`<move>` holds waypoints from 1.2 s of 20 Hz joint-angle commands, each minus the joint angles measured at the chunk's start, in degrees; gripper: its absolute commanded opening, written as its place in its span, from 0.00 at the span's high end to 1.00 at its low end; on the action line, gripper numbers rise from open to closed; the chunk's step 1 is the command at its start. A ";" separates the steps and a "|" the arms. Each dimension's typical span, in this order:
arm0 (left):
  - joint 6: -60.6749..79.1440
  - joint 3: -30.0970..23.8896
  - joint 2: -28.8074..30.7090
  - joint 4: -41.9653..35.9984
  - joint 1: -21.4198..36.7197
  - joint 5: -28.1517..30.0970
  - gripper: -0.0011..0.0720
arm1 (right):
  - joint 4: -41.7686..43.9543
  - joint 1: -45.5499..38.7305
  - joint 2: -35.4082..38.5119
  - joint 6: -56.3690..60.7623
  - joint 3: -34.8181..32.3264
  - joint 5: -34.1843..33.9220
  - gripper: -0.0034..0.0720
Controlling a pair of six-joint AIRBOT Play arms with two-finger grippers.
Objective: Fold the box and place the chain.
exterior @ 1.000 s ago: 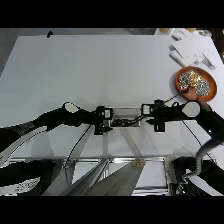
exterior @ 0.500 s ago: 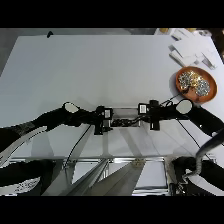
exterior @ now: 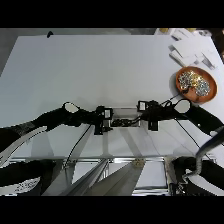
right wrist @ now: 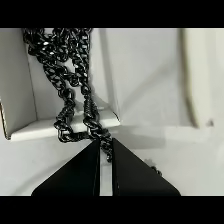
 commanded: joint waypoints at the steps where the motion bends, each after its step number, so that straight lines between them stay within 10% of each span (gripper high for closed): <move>1: 0.00 -0.02 0.04 0.02 0.07 0.02 0.89 | -3.82 -0.02 3.74 18.21 -0.02 2.49 0.93; 12: 0.00 -0.02 0.02 0.02 0.07 0.02 0.89 | 4.79 0.00 26.49 42.97 -0.02 8.66 0.93; 18: 0.00 -0.02 0.02 0.02 0.07 0.02 0.89 | 24.41 0.04 27.65 36.09 -0.02 11.30 0.93; 24: 0.00 -0.02 0.02 0.02 0.04 0.00 0.89 | 26.43 4.57 22.86 34.14 -0.02 6.43 0.93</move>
